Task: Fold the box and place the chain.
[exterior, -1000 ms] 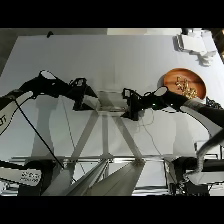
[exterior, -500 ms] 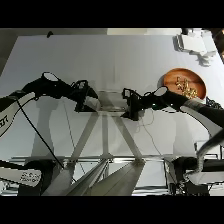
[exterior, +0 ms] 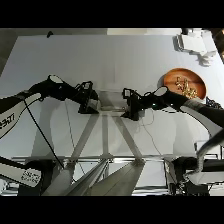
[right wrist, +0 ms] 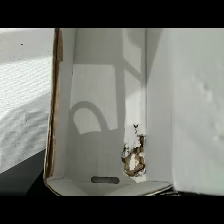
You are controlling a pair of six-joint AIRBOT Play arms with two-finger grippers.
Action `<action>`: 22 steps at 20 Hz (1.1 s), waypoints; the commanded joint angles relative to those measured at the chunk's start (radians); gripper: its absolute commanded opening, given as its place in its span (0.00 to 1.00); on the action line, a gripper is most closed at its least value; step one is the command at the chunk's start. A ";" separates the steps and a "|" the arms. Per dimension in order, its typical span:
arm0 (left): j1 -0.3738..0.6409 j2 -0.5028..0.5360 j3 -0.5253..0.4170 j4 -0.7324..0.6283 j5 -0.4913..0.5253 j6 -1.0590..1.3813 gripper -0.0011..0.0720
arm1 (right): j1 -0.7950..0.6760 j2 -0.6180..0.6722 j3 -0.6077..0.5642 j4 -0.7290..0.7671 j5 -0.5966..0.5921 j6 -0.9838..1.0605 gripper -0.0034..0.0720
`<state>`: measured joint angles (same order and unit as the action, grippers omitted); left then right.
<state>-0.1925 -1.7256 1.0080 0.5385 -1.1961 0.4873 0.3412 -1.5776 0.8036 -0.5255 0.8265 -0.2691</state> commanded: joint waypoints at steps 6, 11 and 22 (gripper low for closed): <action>-0.041 0.000 0.001 0.024 0.081 -0.056 0.97 | 0.000 0.000 0.000 0.000 0.000 -0.001 0.67; -0.071 0.001 0.001 0.072 0.094 -0.066 0.96 | 0.000 0.000 0.000 0.000 0.000 -0.001 0.67; -0.071 0.002 0.001 0.082 0.092 -0.066 0.21 | 0.000 0.000 0.000 0.000 0.000 -0.002 0.67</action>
<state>-0.2630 -1.7233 1.0088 0.6144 -1.1076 0.4221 0.3412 -1.5776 0.8036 -0.5262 0.8261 -0.2726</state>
